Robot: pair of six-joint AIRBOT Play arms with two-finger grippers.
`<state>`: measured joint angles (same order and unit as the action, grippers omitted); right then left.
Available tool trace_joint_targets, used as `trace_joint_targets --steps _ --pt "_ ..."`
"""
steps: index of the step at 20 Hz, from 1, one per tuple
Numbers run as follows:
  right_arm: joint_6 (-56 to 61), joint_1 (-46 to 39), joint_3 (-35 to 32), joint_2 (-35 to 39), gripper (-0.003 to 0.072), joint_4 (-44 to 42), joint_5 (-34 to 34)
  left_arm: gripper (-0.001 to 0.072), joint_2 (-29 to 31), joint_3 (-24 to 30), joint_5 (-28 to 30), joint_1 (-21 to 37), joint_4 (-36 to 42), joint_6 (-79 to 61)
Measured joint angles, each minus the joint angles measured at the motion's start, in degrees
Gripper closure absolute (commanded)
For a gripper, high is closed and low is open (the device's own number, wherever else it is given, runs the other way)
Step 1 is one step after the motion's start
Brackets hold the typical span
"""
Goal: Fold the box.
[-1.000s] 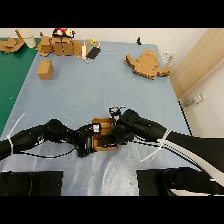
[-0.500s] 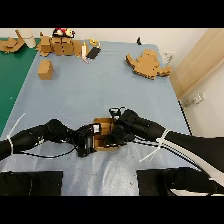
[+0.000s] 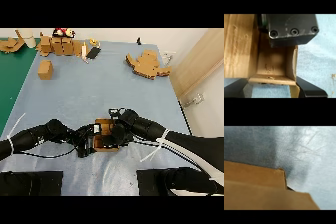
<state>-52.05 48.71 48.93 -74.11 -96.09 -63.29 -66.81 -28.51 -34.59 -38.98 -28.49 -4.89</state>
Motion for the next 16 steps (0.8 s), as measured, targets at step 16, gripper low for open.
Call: trace_joint_targets --steps 16 --pt "1.1 -0.2 5.1 5.0 0.0259 4.9 -9.1 0.0101 0.0 0.0 0.1 0.0 0.0 0.0"
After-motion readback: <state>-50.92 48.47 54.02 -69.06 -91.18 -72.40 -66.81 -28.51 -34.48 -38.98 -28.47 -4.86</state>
